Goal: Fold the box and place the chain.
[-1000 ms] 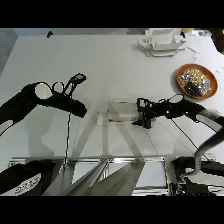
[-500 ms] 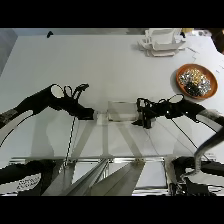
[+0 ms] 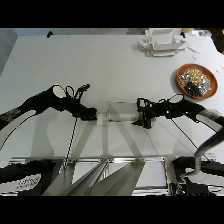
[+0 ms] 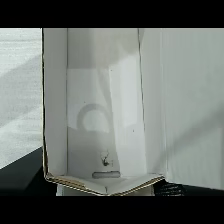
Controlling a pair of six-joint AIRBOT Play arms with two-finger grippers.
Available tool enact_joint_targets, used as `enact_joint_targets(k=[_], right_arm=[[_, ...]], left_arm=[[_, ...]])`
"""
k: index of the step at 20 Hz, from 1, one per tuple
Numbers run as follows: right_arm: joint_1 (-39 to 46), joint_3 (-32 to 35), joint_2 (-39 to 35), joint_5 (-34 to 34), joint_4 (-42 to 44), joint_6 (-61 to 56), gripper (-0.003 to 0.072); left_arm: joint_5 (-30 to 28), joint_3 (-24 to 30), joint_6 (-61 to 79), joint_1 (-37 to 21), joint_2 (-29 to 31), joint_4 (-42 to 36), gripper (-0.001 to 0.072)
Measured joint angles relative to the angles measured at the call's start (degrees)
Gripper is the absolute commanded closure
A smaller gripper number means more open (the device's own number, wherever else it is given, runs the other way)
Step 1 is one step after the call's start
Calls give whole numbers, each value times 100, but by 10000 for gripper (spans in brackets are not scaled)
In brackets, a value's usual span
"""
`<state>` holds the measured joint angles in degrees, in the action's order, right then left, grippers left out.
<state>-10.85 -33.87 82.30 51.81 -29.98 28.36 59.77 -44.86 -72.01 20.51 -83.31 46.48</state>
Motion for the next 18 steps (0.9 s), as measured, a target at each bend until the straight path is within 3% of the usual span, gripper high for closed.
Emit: enact_joint_targets(k=[6, 9, 18], right_arm=[[0, 0, 0, 2, 0, 2, 336], [0, 0, 0, 0, 0, 2, 336], [0, 0, 0, 0, 0, 2, 336]], left_arm=[[-68, -11, -2, 201, -55, -103, 693], [-170, -24, -2, 264, 144, -203, 485], [-382, -42, -4, 452, 479, -474, 476]])
